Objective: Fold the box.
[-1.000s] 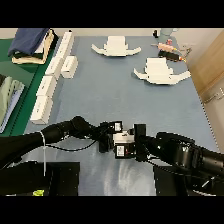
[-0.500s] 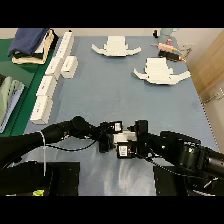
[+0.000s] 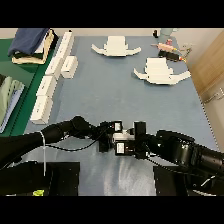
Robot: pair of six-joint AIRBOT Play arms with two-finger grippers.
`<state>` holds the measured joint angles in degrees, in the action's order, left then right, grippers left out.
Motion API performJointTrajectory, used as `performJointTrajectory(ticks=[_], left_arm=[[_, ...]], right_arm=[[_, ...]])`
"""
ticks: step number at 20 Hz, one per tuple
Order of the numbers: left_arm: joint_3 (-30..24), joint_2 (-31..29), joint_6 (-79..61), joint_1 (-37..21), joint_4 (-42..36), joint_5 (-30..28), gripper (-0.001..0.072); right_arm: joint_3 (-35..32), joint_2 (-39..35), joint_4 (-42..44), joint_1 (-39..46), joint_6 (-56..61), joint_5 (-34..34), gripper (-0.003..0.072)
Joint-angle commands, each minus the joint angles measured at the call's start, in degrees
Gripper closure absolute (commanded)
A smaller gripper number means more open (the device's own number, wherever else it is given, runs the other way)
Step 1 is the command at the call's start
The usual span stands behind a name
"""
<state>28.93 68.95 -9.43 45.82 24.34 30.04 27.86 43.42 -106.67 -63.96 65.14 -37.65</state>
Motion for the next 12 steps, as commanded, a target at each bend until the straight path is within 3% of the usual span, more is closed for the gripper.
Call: performJointTrajectory(ticks=[1, 6, 7, 8, 12], left_arm=[[0.0, 0.0, 0.02, 0.04, -0.07, 0.11, 0.0305], [0.0, 0.0, 0.02, 0.04, -0.07, 0.09, 0.0304], [0.0, 0.0, 0.02, 0.04, -0.07, 0.11, 0.0304], [0.0, 0.0, 0.02, 0.02, -0.04, 0.09, 0.0304], [0.0, 0.0, 0.02, 0.04, -0.07, 0.09, 0.0305]], right_arm=[[-0.52, 0.2, 5.88, 0.02, -1.92, 0.0, 0.0326], [-1.51, 0.2, 7.5, 0.02, -2.25, -0.72, 0.0331], [-1.51, 0.2, 7.5, 0.02, -2.25, -1.11, 0.035], [-1.51, 0.2, 7.52, 0.02, -2.25, -1.4, 0.042], [-1.49, 0.04, 7.56, 0.02, -2.23, -1.46, 0.0427]])
